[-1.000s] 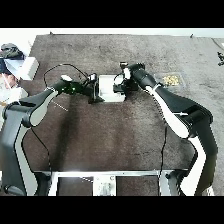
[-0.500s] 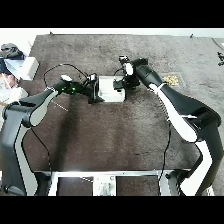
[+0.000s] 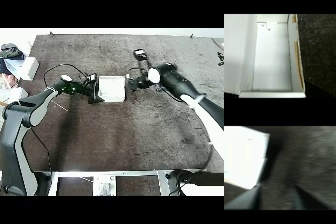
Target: Fold the box and place the chain.
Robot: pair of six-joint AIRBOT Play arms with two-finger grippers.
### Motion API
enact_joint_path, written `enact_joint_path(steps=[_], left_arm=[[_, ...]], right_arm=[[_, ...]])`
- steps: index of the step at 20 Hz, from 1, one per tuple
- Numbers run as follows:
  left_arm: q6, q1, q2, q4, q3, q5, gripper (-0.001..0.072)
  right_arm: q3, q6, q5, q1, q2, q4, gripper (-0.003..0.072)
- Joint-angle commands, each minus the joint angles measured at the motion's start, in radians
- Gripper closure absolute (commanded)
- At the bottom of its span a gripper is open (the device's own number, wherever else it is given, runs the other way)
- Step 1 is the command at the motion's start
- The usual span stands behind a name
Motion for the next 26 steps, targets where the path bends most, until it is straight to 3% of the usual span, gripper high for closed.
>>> enact_joint_path(steps=[1, 6, 9, 12, 15, 26], left_arm=[[0.0, 0.0, 0.0, 0.0, 0.0, 0.0, 0.0425], [0.0, 0.0, 0.0, 0.0, 0.0, 0.001, 0.0425], [0.0, 0.0, 0.0, 0.0, 0.0, 0.001, 0.0425], [0.0, 0.0, 0.0, 0.0, 0.0, 0.001, 0.0425], [0.0, 0.0, 0.0, 0.0, 0.0, 0.001, 0.0425], [0.0, 0.0, 0.0, 0.0, 0.0, 0.001, 0.0425]], right_arm=[[-0.129, -0.042, -0.162, -0.137, 0.103, 0.027, 0.0393], [-0.081, -0.212, -0.134, -0.37, 0.041, 0.18, 0.0394], [0.048, -0.305, -0.039, -0.44, -0.084, 0.247, 0.0396], [0.225, -0.349, 0.103, -0.459, -0.231, 0.243, 0.0411], [0.341, -0.349, 0.164, -0.459, -0.333, 0.192, 0.0411], [0.365, -0.442, 0.167, -0.461, -0.413, 0.277, 0.0411]])
